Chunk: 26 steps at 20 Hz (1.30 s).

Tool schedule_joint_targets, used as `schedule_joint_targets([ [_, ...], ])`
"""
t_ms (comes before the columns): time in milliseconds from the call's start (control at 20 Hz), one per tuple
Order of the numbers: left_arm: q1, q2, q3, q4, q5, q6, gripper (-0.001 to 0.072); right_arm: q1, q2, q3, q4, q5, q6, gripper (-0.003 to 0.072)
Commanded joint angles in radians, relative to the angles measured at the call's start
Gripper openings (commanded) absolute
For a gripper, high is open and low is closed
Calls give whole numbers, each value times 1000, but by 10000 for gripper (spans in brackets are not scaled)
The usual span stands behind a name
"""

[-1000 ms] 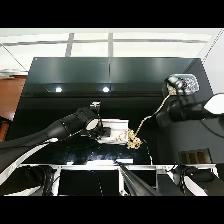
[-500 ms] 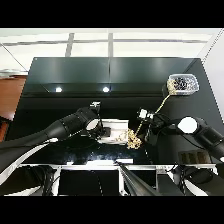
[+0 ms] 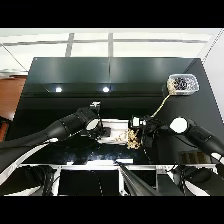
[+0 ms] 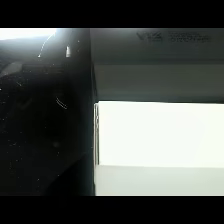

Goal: Fold the box and place the chain.

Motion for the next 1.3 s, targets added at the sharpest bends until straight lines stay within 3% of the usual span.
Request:
schedule_joint_targets([
  [0,0,0,0,1,0,0,33,32,-38,-1,35,-3,-67,694],
  [750,0,0,0,0,0,0,33,78,-95,0,84,-100,-82,692],
  [800,0,0,0,0,0,0,33,77,-95,0,85,-98,-77,577],
  [850,0,0,0,0,0,0,33,77,-95,0,85,-89,-76,405],
  [900,0,0,0,0,-1,0,33,77,-95,0,85,-80,-76,308],
  [1150,0,0,0,0,-1,0,33,77,-95,0,85,-54,-65,294],
  [1200,0,0,0,0,-1,0,33,77,-95,0,81,-51,-48,95],
  [1250,0,0,0,0,-1,0,33,77,-95,0,80,-45,-42,31],
])
